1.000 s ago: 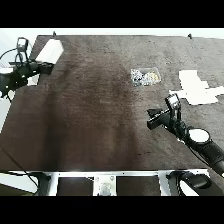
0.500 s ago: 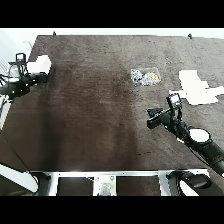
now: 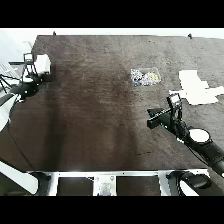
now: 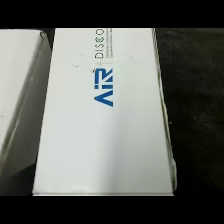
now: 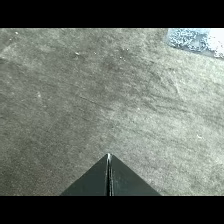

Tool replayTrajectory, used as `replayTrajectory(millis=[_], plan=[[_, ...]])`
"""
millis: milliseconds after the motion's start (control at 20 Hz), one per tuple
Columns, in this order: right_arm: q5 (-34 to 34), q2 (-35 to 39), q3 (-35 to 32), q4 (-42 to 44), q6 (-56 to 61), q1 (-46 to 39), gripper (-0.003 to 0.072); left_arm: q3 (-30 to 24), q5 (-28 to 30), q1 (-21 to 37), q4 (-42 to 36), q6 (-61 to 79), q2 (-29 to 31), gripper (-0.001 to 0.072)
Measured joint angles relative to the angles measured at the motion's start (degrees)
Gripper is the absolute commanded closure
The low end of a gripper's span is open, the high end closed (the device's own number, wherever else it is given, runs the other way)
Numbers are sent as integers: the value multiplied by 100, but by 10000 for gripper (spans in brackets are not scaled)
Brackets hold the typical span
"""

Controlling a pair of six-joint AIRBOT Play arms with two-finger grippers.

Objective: Fold the box and place the chain.

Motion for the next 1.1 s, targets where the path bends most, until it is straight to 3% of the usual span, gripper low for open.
replayTrajectory(millis=[550, 600, 650, 700, 750, 900, 1000, 1100], plan=[[-103, -9, -66, -2, -2, 0, 679, 0, -278, -37, 299, -50, -184, 688], [-103, -9, -66, -2, -4, 0, 679, 2, -275, -35, 302, -52, -197, 628], [-103, -9, -68, -2, -4, 0, 679, 0, -286, -24, 302, -57, -216, 321], [-103, -9, -68, -2, -4, 0, 679, 0, -306, -20, 304, -66, -229, 97], [-103, -9, -68, -2, -4, 0, 679, 0, -330, -24, 304, -70, -232, 45], [-103, -9, -68, -2, -4, 0, 679, 2, -269, -24, 306, -114, -247, 46], [-103, -9, -68, -2, -4, 0, 663, 2, -195, -13, 306, -136, -249, -11], [-103, -9, -68, 0, -4, 0, 392, 7, -144, -17, 308, -140, -229, -11]])
